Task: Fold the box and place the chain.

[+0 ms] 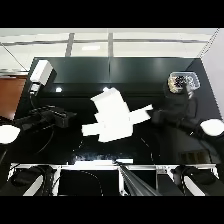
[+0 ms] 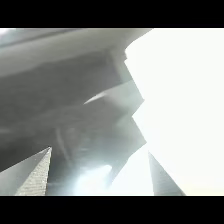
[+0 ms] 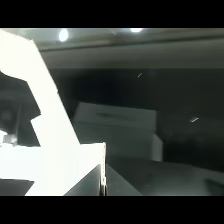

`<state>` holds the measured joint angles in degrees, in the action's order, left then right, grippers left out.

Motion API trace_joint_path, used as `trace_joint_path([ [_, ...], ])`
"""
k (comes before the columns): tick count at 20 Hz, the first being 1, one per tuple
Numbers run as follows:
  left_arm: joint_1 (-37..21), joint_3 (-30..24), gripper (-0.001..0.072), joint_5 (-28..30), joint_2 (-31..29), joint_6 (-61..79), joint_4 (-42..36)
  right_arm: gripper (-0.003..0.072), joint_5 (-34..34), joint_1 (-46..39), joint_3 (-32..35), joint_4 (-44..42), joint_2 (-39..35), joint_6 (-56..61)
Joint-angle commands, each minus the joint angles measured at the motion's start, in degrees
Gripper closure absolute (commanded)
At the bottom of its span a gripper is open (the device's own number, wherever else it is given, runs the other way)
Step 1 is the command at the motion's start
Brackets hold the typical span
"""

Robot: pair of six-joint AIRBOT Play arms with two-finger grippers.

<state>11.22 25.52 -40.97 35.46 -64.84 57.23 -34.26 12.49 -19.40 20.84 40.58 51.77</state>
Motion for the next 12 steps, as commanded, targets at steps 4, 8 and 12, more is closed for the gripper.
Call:
trace_joint_path([
  [4, 2.38, 0.17, -0.0001, -2.16, 9.14, -10.47, -5.16, 0.0667, 23.08, 21.90, 7.10, -2.27, -3.76, 1.86],
  [8, -2.99, 0.20, -0.0001, -11.21, 14.03, -10.84, -5.86, 0.0666, 22.51, 21.92, 7.10, -2.25, -3.76, 1.86],
  [12, -7.34, 0.04, -0.0001, -14.58, 21.94, 10.08, -26.12, 0.0666, 20.76, 21.92, 7.10, -2.29, -3.76, 2.08],
])
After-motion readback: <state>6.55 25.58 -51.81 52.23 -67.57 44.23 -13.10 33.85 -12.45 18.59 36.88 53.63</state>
